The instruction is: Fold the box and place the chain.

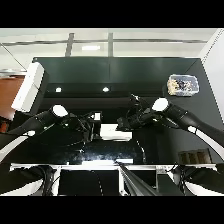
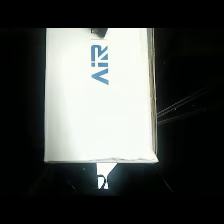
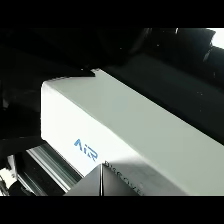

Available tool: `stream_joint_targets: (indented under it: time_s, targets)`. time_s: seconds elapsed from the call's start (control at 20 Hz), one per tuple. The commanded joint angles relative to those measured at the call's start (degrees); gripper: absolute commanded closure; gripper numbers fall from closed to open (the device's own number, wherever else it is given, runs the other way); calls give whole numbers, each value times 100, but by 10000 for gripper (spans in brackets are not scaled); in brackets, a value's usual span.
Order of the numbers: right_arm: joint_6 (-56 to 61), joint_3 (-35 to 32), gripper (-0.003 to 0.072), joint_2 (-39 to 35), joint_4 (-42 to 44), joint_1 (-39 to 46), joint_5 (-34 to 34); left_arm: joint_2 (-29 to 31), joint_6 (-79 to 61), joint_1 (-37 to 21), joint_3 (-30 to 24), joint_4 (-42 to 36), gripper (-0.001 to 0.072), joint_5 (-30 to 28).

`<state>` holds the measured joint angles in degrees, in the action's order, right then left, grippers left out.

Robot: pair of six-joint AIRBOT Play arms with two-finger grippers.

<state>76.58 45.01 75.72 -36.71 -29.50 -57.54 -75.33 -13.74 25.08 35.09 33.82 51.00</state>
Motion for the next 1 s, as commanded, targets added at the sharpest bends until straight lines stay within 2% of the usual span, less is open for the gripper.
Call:
stream_joint_targets:
  time_s: [0.0,0.05,0.1,0.2,0.35,0.45,0.55,0.7,0.85,0.95]
  targets:
    - [-177,118,662,-380,-33,188,-229,9,26,-4,-2,0,195,7]
    - [-175,157,662,-625,-42,354,-317,33,24,-9,0,0,131,26]
    - [-175,184,662,-890,-44,564,-417,90,59,-11,0,0,-7,28]
    - [-173,186,662,-1449,-92,1088,-651,293,273,-11,4,76,-7,35]
    - [-50,186,663,-2083,-538,1843,-975,876,990,-11,4,645,-7,68]
    - [-4,184,663,-2284,-739,2164,-1110,1355,1626,-11,22,872,-9,66]
    - [-4,181,662,-2295,-780,2302,-1187,1694,1784,0,90,702,-9,96]
    - [-7,181,662,-2295,-831,2299,-1078,1563,1574,264,181,214,-9,-122]
    - [-4,181,662,-2295,-1008,2295,-1014,1051,1528,861,319,210,-5,-549]
    - [2,181,662,-2295,-1108,2295,-1040,699,1530,1154,487,208,-3,-632]
